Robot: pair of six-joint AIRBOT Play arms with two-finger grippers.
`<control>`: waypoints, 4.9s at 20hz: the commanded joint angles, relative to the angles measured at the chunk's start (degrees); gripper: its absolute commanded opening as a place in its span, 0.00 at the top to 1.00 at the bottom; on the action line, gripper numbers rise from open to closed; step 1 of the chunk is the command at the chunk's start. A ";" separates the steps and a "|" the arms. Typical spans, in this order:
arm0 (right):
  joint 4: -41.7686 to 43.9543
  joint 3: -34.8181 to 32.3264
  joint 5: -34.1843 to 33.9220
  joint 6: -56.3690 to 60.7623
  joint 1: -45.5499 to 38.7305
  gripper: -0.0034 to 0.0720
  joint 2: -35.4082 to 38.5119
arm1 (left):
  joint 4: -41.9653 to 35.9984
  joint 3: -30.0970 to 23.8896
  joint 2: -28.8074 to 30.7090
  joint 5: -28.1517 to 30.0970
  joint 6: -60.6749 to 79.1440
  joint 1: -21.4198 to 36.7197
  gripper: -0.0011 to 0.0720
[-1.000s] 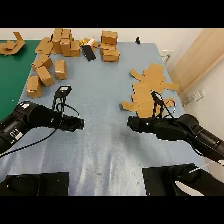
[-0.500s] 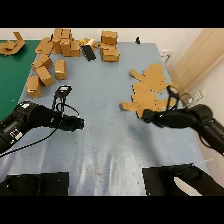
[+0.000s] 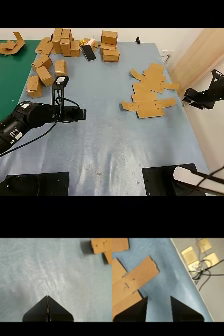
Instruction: Fold the box.
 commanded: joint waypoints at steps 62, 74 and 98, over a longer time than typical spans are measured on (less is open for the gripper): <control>32.22 -30.64 -6.73 -27.12 23.34 0.62 7.74 | -0.61 0.04 0.04 -6.84 2.36 0.11 0.97; 33.66 -22.62 -11.89 -31.67 26.08 0.63 -5.11 | -5.40 0.04 0.02 -9.81 2.49 0.13 0.97; 42.10 -35.69 8.52 -38.49 45.72 0.95 10.99 | -34.93 0.11 -18.88 -23.02 34.49 24.04 0.34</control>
